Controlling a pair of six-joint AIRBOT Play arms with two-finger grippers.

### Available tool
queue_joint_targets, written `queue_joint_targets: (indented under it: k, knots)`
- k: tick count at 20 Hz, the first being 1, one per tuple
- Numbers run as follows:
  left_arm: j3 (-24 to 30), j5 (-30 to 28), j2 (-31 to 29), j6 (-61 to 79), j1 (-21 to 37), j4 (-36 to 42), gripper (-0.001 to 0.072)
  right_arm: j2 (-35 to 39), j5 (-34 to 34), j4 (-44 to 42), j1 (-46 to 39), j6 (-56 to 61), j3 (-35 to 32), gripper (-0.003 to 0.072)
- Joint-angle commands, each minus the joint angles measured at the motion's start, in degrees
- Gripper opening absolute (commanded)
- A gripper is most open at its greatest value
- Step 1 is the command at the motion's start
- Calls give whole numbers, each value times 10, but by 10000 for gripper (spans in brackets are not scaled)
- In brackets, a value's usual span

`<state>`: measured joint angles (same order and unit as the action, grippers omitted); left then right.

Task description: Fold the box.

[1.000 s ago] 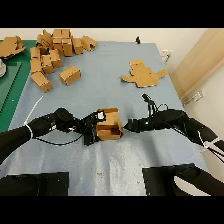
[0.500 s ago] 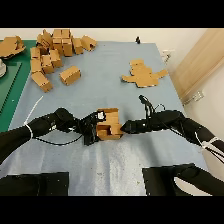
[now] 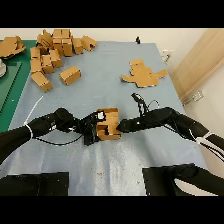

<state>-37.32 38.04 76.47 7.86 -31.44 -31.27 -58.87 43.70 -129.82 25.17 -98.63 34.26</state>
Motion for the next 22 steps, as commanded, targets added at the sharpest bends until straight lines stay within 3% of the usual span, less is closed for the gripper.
queue_joint_targets:
  k: [1,4,12,19,22]
  knots:
    - [0,0,0,0,0,0,520,-19,-8,169,54,158,41,311]
    - [0,0,0,0,0,0,520,-46,20,285,104,273,77,311]
    - [0,0,0,0,0,0,520,-119,163,440,193,449,187,311]
    - [0,0,0,0,0,0,520,-205,259,452,226,551,259,311]
    - [0,0,0,0,0,0,519,-227,263,450,227,590,273,311]
